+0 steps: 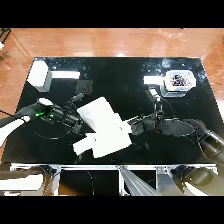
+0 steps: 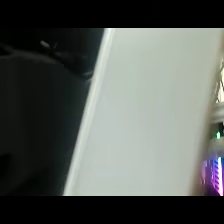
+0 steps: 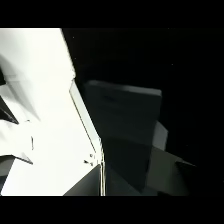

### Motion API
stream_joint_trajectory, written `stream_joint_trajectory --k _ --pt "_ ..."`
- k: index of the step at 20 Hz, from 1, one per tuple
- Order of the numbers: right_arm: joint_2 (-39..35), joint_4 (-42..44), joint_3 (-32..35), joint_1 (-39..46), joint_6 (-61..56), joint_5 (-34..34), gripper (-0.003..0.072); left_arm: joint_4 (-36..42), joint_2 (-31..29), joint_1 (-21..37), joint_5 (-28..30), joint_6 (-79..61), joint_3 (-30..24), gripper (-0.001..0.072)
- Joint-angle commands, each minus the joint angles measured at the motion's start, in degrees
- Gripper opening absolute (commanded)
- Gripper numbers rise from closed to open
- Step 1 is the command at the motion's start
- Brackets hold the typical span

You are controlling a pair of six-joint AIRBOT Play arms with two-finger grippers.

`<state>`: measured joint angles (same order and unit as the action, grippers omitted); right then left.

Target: Fold the box and place the chain.

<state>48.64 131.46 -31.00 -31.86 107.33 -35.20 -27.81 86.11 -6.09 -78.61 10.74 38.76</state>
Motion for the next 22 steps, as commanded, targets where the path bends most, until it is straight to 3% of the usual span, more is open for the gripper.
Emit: stream_joint_trajectory --k 1,3,6,8,9,10,11,12,15,19,21,22 --pt "0.0 0.0 0.0 0.0 0.0 0.0 0.0025 -1.5 0.0 -0.2 -0.5 0.2 0.2 0.0382" --pt "0.0 0.0 0.0 0.0 0.0 0.1 0.0025 -1.6 0.0 -0.5 -0.5 0.1 0.2 0.0338" --pt "0.0 0.0 0.0 0.0 0.0 0.3 0.0026 -0.7 0.0 -1.4 0.5 -0.2 0.2 0.0184" --pt "0.0 0.0 0.0 0.0 0.0 0.4 0.0026 1.3 0.0 -1.4 1.8 0.0 0.2 0.0018" --pt "0.0 0.0 0.0 0.0 -0.1 0.4 0.003 1.9 0.0 -1.4 1.8 0.0 0.2 0.0018" --pt "0.0 -0.2 0.0 0.2 -0.6 0.3 0.0242 1.9 -0.1 -1.4 1.8 0.0 0.2 0.0017" --pt "-0.1 -0.2 0.0 1.2 -1.6 -0.6 0.0626 1.4 -0.3 -1.4 1.7 -0.1 0.2 0.0017" --pt "-0.3 -0.9 -0.3 3.6 -1.7 -3.5 0.0693 0.5 -0.8 -1.4 1.7 -0.1 0.3 0.0016" --pt "-4.5 -11.3 -3.0 14.7 -1.8 -17.8 0.0693 -5.2 -4.3 -2.9 2.6 -0.1 1.9 0.0015" --pt "-16.9 -25.8 -5.7 29.8 -0.3 -30.2 0.0693 -14.7 -12.7 -10.5 13.3 -2.8 2.6 0.0015" --pt "-19.6 -26.5 -5.1 31.7 8.5 -39.5 0.0693 -21.1 -17.0 -15.7 18.2 -4.7 2.6 0.0015" --pt "-19.6 -25.9 -4.1 31.4 8.5 -40.9 0.0693 -23.9 -18.5 -17.8 20.6 -6.8 2.5 0.0016"
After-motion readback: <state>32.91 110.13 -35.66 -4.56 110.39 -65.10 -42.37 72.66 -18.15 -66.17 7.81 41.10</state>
